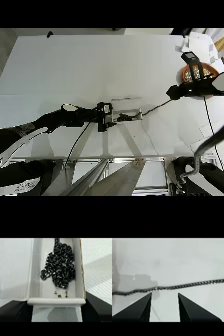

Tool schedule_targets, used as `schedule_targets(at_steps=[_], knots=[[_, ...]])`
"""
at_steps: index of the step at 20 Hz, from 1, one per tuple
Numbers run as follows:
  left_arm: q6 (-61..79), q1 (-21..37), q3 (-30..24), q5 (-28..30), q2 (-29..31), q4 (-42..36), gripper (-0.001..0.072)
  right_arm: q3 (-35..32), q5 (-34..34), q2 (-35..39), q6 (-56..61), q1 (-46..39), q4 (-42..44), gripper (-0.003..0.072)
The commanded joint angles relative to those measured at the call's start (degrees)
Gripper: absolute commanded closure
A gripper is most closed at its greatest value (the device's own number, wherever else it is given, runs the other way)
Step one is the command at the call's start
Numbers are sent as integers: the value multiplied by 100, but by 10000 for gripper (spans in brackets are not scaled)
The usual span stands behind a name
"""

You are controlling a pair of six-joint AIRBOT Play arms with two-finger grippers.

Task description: Fold the box and place the chain.

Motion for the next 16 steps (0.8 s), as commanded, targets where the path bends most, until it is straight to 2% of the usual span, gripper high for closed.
schedule_targets(at_steps=[1, 7, 16], knots=[[0, 0, -2, 2, 0, 0, 500, 11, -175, -636, 562, -118, -455, 323], [0, 0, -2, 2, 0, -2, 500, 11, -378, -1464, 717, -118, -560, 319], [0, 0, -2, 2, 0, 0, 500, 11, -601, -1895, 717, -118, -573, 302]])
